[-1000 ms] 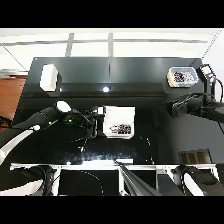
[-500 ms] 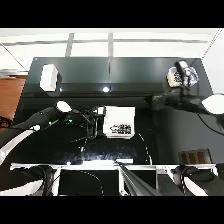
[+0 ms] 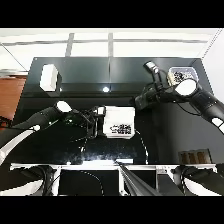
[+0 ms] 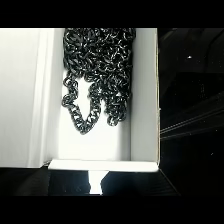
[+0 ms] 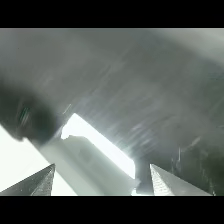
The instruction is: Fold the box and place the chain.
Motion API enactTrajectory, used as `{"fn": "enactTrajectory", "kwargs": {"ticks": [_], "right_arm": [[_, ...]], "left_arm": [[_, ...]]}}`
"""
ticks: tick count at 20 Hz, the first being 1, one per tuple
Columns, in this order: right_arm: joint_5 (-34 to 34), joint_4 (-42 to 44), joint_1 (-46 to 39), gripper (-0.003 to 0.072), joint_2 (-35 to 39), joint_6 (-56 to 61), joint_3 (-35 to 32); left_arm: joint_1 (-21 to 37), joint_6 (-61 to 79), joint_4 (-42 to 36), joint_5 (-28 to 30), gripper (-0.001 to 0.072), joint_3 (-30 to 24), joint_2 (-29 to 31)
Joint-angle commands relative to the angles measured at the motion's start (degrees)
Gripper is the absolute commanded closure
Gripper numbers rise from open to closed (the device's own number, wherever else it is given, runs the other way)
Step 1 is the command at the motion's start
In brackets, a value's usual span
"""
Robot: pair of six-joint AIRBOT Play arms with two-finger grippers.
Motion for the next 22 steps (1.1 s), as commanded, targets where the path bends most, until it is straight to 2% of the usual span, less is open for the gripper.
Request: {"fn": "enactTrajectory", "kwargs": {"ticks": [1, 3, 7, 10, 16, 22], "right_arm": [[13.33, 1.57, 0.33, -0.0021, -0.96, -11.39, 0.5], [15.91, 1.25, 1.16, -0.0022, -0.96, -12.66, 0.5], [15.72, 0.33, 3.74, -0.0022, -0.96, -15.67, 0.5], [15.72, -4.26, 6.08, -0.0022, -0.96, -15.8, 0.5], [18.36, -4.52, 6.36, -0.0022, -0.96, -15.8, 0.5], [15.43, -5.07, 6.47, -0.0022, -1.03, -15.8, 0.48]], "left_arm": [[-0.02, 0.02, 0.02, 0.07, 0.0301, 0.02, 0.02], [-0.02, 0.02, 0.02, 0.07, 0.0301, 0.02, 0.02], [-0.02, 0.02, 0.02, 0.07, 0.0301, 0.02, 0.02], [-0.02, 0.02, 0.02, 0.07, 0.0301, 0.02, 0.02], [-0.02, 0.02, 0.04, 0.07, 0.0301, 0.02, 0.02], [-0.02, 0.02, 0.02, 0.07, 0.0301, 0.02, 0.02]]}}
